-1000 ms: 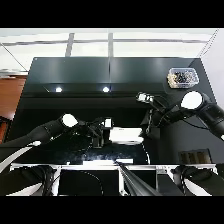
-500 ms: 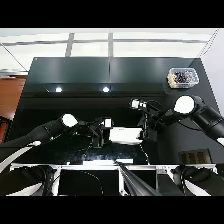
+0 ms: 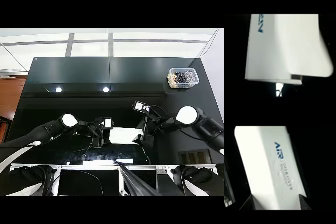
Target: Fold the box and place the chain.
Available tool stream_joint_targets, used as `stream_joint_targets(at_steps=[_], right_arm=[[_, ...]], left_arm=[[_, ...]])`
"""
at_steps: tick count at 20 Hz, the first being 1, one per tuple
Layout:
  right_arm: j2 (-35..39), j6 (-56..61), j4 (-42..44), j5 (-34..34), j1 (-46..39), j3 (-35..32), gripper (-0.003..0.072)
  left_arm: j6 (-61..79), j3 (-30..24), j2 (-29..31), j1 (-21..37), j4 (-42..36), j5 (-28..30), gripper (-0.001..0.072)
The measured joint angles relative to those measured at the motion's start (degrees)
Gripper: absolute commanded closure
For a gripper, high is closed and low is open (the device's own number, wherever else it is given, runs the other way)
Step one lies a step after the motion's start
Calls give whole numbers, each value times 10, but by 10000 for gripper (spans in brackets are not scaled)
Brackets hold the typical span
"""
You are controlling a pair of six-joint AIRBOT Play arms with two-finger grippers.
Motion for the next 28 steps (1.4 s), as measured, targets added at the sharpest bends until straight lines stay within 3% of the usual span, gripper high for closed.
stream_joint_targets(at_steps=[4, 16, 18, 20, 21, 24, 25, 28], right_arm=[[14, -32, 38, -49, 0, -29, -32], [22, -75, 19, -71, 0, -34, 19], [24, -77, 18, -71, 0, -28, 308], [26, -78, 18, -69, 0, -25, 311], [27, -79, 16, -69, 0, -24, 378], [28, -79, 16, -64, 0, -22, 387], [28, -79, 16, -61, 0, -22, 455], [28, -75, 16, -52, 4, -22, 456]], left_arm=[[0, 0, 0, 0, 0, 0, 361], [-1, 0, -2, 0, 0, -1, 361], [-1, 0, -2, 0, 0, -1, 361], [-2, 0, -2, 0, 0, -1, 361], [-2, 0, -2, 0, 0, -1, 361], [-2, 0, -2, 0, 0, -1, 361], [-2, 0, -2, 0, 0, -1, 361], [0, 0, -2, 0, 0, -1, 361]])
